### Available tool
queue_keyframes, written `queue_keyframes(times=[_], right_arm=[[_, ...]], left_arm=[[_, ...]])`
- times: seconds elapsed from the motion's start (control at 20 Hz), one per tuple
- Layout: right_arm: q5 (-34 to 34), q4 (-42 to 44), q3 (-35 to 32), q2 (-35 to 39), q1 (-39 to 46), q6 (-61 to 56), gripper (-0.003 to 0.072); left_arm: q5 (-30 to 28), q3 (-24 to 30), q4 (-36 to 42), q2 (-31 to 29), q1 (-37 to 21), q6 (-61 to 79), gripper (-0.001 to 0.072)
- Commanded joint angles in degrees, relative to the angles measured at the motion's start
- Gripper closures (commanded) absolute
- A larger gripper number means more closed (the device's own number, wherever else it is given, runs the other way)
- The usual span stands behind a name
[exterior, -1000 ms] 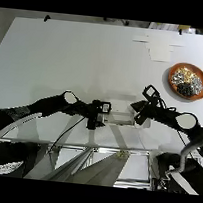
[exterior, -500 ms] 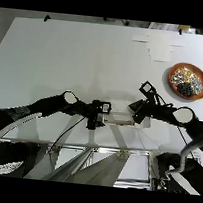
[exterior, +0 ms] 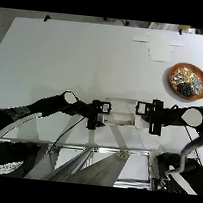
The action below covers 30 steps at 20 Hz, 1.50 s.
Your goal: Fold the box and place the chain.
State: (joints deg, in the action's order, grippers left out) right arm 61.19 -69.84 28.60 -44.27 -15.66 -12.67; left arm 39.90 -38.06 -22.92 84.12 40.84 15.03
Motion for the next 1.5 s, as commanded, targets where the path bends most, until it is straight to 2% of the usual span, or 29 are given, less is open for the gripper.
queue_keyframes(times=[0.0, 0.05, 0.3, 0.6, 0.65, 0.75, 1.05, 1.15, 1.2, 1.25, 1.35, 1.45], right_arm=[[-1.25, -0.46, -2.36, -0.79, 0.02, 8.5, 0.0506], [-2.86, 0.39, -3.15, -1.03, 0.02, 9.62, 0.0492], [-9.29, 10.14, -6.14, -1.62, 0.02, 18.69, 0.0511], [-9.44, 14.8, -6.73, -5.62, 0.02, 20.31, 0.053], [-9.44, 17.29, -6.73, -6.67, 0.02, 20.33, 0.0543], [-9.79, 21.64, -6.73, -8.11, 0.02, 21.24, 0.0658], [-12.55, 23.63, -6.78, -9.66, 0.02, 22.45, 0.064], [-12.59, 23.65, -7.19, -10.86, 0.02, 22.47, 0.0616], [-12.68, 23.65, -7.5, -11.19, 0.02, 22.67, 0.0569], [-12.59, 23.61, -7.58, -11.34, 0.02, 23.21, 0.0472], [-12.59, 23.71, -7.58, -11.32, 0.02, 23.23, 0.0428], [-12.28, 23.76, -7.58, -11.32, 0.02, 23.19, 0.0341]], left_arm=[[0.0, 0.02, 0.02, -0.02, -0.02, 0.0, 0.05], [0.0, 0.02, 0.0, -0.02, -0.04, 0.0, 0.05], [-0.02, 0.02, 0.0, -0.02, -0.02, 0.0, 0.05], [0.0, 0.02, 0.0, -0.02, -0.02, 0.0, 0.05], [0.0, 0.02, 0.0, -0.02, -0.02, 0.0, 0.05], [0.0, 0.02, 0.0, -0.02, -0.04, 0.0, 0.05], [-0.02, 0.02, 0.0, -0.02, -0.02, 0.0, 0.05], [-0.02, 0.02, 0.0, -0.02, -0.02, 0.0, 0.05], [-0.02, 0.02, 0.0, -0.02, -0.02, 0.0, 0.05], [-0.02, 0.02, 0.0, -0.02, -0.02, 0.0, 0.05], [0.0, 0.02, 0.0, -0.02, -0.02, 0.0, 0.05], [0.0, 0.02, 0.0, -0.02, -0.02, 0.0, 0.05]])
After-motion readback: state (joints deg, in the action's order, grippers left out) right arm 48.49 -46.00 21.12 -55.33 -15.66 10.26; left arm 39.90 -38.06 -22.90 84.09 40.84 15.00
